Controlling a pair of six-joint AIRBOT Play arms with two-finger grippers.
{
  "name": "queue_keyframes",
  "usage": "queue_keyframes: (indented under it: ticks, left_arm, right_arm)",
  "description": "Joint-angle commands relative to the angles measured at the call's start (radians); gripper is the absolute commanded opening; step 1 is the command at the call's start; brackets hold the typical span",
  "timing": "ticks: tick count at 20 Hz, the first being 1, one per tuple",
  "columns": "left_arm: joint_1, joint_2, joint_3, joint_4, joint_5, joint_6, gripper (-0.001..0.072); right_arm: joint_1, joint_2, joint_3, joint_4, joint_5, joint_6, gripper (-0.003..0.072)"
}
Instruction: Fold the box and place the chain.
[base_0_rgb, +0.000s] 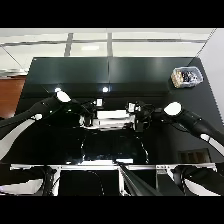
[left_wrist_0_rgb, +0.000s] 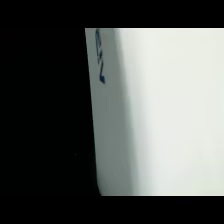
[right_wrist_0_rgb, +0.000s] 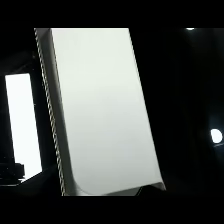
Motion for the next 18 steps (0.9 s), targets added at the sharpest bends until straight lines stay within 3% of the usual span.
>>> queue_keyframes:
  ticks: [1,7,18]
  left_arm:
    - [0.000,0.000,0.000,0.000,0.001,0.000,0.0022]
    - [0.000,0.000,0.000,0.000,0.001,0.000,0.0022]
    - [-0.002,0.000,0.000,0.001,0.001,0.000,0.0022]
  right_arm:
    - [-0.030,-0.064,0.001,0.083,0.056,-0.108,0.0639]
    - [-0.042,-0.135,0.001,0.011,0.074,-0.092,0.0638]
    - [-0.029,-0.156,0.027,-0.026,0.035,0.002,0.0638]
